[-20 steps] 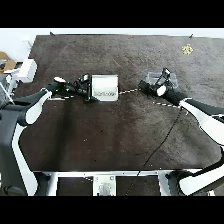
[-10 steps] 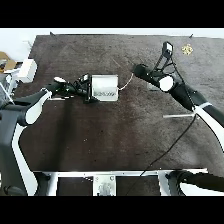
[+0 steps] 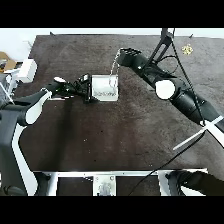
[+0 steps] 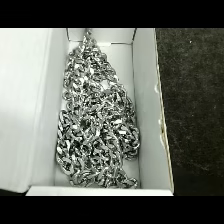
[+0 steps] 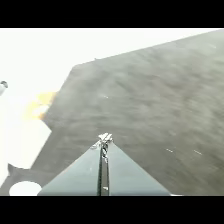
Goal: Fold the box and place the chain.
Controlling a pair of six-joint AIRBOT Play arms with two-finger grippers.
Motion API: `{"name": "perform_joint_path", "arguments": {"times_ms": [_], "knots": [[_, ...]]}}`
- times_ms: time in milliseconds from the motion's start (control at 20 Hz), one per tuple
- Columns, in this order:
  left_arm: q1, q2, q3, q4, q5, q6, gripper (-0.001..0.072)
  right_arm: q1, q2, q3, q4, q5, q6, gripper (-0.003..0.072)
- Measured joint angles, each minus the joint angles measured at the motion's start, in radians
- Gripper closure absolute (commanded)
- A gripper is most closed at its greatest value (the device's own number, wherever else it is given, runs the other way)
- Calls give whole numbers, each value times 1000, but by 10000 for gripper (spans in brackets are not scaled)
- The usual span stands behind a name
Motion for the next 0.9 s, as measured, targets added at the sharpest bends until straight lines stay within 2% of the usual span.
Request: {"name": "perform_joint_path", "arguments": {"times_ms": [250, 450, 500, 550, 600, 650, 800, 850, 900], "knots": [[0, 0, 0, 0, 0, 0, 487, 46, -29, 8, -7, -101, 0, 684], [0, 0, 0, 0, 0, 0, 487, 54, -92, 9, -12, -89, 0, 684], [0, 0, 0, 0, 0, 0, 487, 55, -109, 10, -15, -65, 0, 618], [0, 0, 0, 0, 0, 0, 487, 55, -125, 9, -20, -28, 0, 346], [0, 0, 0, 0, 0, 0, 487, 53, -135, 9, -32, 8, 0, 300], [0, 0, 0, 0, 0, 0, 487, 52, -141, 10, -56, 43, 0, 386], [0, 0, 0, 0, 0, -1, 486, 14, -132, 19, -126, 142, -1, 392], [0, 0, 0, 0, 0, -1, 487, -8, -127, 33, -143, 176, -14, 430], [0, 0, 0, 0, 0, -1, 487, -37, -127, 53, -156, 226, -41, 431]]}}
